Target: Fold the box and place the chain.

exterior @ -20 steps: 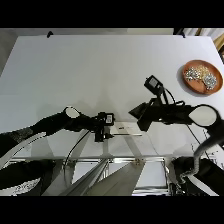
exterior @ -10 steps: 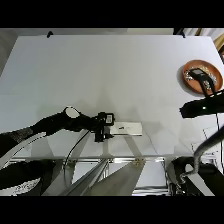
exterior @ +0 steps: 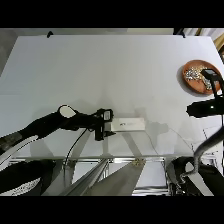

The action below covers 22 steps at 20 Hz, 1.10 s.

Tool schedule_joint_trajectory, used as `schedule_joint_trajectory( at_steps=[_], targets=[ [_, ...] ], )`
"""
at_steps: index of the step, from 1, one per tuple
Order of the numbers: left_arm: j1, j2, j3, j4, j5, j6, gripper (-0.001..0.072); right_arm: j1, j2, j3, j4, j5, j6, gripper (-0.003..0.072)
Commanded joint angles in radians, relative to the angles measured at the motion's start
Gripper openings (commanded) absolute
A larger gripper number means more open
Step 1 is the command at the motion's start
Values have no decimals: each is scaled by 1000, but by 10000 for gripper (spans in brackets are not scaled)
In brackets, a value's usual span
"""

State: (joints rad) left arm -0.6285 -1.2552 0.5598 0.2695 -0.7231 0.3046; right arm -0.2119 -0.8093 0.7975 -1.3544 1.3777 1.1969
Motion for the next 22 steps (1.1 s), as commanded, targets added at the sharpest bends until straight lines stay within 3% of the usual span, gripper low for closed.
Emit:
schedule_joint_trajectory(
  at_steps=[1,7,11,14,16,19,22],
  targets=[
    [61,127,0,0,74,-135,5,-4,0,1,8,-10,-1,12],
    [338,353,0,80,87,-370,4,-4,0,1,8,-16,-1,13],
    [581,501,0,344,94,-719,5,-4,0,1,8,-42,0,13],
    [790,589,0,569,41,-924,5,-4,0,1,35,-63,0,13],
    [931,620,0,663,-12,-998,5,-4,0,1,51,-73,0,13],
    [1113,618,-3,679,-78,-1037,5,-4,0,1,53,-89,0,13],
    [1201,599,-27,695,-67,-1076,5,-4,0,1,53,-92,0,13]
  ],
)
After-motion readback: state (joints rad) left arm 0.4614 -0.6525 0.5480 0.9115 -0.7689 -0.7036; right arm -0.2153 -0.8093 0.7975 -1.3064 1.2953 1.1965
